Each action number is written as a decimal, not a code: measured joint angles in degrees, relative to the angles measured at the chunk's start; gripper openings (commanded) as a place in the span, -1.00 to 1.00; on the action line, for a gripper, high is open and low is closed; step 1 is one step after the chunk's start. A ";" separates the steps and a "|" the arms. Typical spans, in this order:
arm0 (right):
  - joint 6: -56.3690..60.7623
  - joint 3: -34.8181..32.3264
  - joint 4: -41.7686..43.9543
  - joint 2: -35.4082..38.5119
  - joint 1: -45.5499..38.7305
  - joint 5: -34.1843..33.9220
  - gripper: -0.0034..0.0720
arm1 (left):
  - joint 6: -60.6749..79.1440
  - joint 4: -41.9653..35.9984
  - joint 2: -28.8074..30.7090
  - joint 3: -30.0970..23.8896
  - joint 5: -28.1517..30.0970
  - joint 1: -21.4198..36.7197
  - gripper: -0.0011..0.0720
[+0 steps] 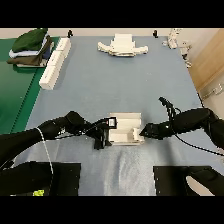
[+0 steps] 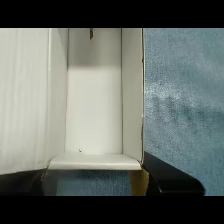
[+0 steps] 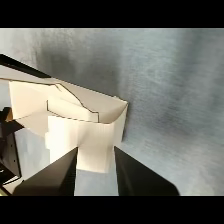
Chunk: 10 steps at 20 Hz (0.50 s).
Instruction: Fold the box.
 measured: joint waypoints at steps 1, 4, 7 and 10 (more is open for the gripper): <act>0.22 0.09 0.00 -0.28 0.39 0.24 0.06 | 0.00 0.00 -0.02 0.00 0.00 0.00 0.43; 2.80 0.63 -0.57 -1.66 3.26 2.43 0.06 | 0.00 0.00 0.00 0.00 0.02 0.00 0.43; 9.75 3.17 -6.21 -4.09 8.72 4.26 0.06 | 0.00 0.00 0.00 0.00 0.00 0.00 0.43; 20.85 7.10 -17.05 -7.19 16.26 4.50 0.06 | 0.00 0.00 0.00 0.00 0.00 0.00 0.43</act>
